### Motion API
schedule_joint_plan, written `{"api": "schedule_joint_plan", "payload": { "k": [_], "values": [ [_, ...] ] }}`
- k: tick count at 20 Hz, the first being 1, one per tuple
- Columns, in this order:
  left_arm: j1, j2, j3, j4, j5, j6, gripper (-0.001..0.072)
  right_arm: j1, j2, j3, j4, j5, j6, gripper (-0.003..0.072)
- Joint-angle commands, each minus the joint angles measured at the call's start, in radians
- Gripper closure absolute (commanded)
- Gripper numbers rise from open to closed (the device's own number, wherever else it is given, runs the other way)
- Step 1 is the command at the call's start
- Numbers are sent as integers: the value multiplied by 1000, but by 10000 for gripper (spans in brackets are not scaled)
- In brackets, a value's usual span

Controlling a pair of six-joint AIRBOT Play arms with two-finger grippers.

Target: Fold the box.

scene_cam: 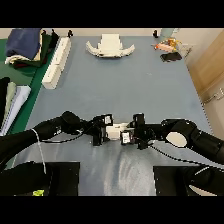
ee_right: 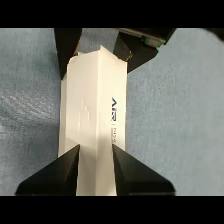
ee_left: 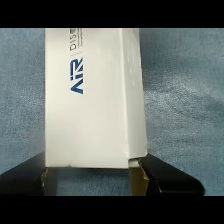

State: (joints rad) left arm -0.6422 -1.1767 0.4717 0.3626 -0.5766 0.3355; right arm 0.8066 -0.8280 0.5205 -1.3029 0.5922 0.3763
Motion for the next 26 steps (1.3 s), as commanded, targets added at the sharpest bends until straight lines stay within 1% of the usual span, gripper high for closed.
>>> {"api": "schedule_joint_plan", "payload": {
  "k": [1, 5, 13, 16, 18, 24, 25, 26],
  "values": [
    [0, 0, 1, 0, -1, 1, 191, 0, 8, 2, 1, -29, -3, 385],
    [0, 0, 1, 0, -2, 1, 191, -1, 26, 2, -3, -29, -3, 384],
    [0, 0, 1, 0, -2, 1, 191, -1, 10, 2, -3, -29, -4, 387],
    [0, 0, 1, 0, -2, 1, 191, -1, -6, 2, 1, -28, -4, 460],
    [0, 0, 1, 0, -1, 1, 191, 0, -14, 2, 2, -27, -4, 462],
    [0, 0, 1, 0, -2, 1, 191, 0, -14, -8, 69, 2, -19, 465],
    [0, 0, 1, 0, -2, 1, 191, 0, -14, -16, 79, 3, -19, 501],
    [0, 0, 1, 0, -2, 1, 191, 0, -14, -24, 91, 6, -19, 564]
  ]
}}
